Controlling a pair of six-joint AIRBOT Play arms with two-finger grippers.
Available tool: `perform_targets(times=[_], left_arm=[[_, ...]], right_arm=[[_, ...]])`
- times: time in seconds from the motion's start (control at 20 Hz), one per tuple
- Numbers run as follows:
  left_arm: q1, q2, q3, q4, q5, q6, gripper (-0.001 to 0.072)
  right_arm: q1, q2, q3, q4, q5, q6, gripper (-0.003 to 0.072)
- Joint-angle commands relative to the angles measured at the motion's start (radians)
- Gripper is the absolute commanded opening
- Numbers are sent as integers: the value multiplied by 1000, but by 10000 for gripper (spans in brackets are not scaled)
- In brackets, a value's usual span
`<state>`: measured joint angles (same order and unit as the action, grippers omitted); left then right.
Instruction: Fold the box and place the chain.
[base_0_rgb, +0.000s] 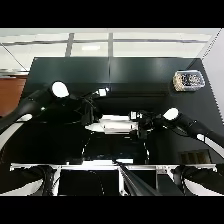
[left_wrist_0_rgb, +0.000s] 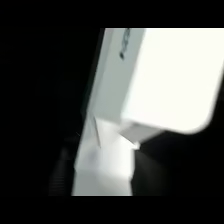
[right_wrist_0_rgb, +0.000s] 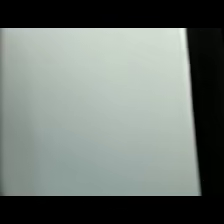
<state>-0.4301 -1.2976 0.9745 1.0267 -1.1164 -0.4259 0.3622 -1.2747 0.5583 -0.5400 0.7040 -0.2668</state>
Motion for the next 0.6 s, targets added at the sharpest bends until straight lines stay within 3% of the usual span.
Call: perform_targets(times=[0.0,0.05,0.15,0.3,0.4,0.55], left_arm=[[10,64,-1,61,-211,-257,66],[10,61,-13,-11,-252,-259,27],[5,58,-68,-205,-203,-256,28],[-22,55,-164,-432,58,-165,28],[-25,54,-190,-549,287,-121,28],[-25,32,-189,-568,574,-120,28]], right_arm=[[1,-1,0,5,-11,8,402],[1,-1,0,5,-11,8,402],[1,-1,0,5,-10,8,402],[1,-1,0,5,-10,8,402],[1,-1,0,5,-10,8,402],[1,-1,0,5,-10,8,402]])
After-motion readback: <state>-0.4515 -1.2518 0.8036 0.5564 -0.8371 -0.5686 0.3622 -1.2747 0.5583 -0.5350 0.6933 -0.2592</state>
